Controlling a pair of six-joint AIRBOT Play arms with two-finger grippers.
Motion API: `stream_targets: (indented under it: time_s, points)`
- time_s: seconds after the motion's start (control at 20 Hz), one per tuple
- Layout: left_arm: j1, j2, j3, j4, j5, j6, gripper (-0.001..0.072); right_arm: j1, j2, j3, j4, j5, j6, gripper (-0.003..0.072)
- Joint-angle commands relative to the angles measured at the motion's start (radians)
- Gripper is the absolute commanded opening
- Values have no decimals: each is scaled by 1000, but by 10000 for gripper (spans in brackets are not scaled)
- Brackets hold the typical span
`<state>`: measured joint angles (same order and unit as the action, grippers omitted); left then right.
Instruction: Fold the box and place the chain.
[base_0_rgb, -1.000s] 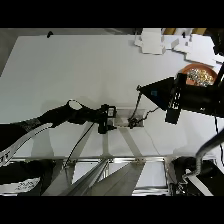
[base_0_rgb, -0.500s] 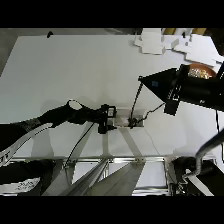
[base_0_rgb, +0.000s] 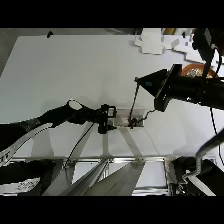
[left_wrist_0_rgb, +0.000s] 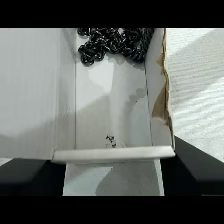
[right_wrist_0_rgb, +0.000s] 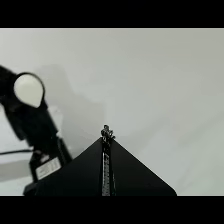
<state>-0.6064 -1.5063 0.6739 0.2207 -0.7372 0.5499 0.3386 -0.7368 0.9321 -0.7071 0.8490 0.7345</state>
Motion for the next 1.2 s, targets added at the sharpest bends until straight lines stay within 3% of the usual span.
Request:
stream_targets:
  time_s: [0.0, 0.45, 0.6, 0.75, 1.15]
  points:
    - [0, 0, 0, 0, 0, 0, 152, 5, -5, 40, 0, -32, -33, 15]
    - [0, 0, 0, 0, 0, 0, 152, 5, -8, 94, -16, 3, -28, 15]
    - [0, 0, 0, 0, 0, 0, 152, 5, -24, 94, -31, 101, -8, 17]
    - [0, 0, 0, 0, 0, 0, 152, 5, -81, 74, -26, 239, 1, 17]
    - [0, 0, 0, 0, 0, 0, 152, 5, -243, -34, -95, 300, 0, 18]
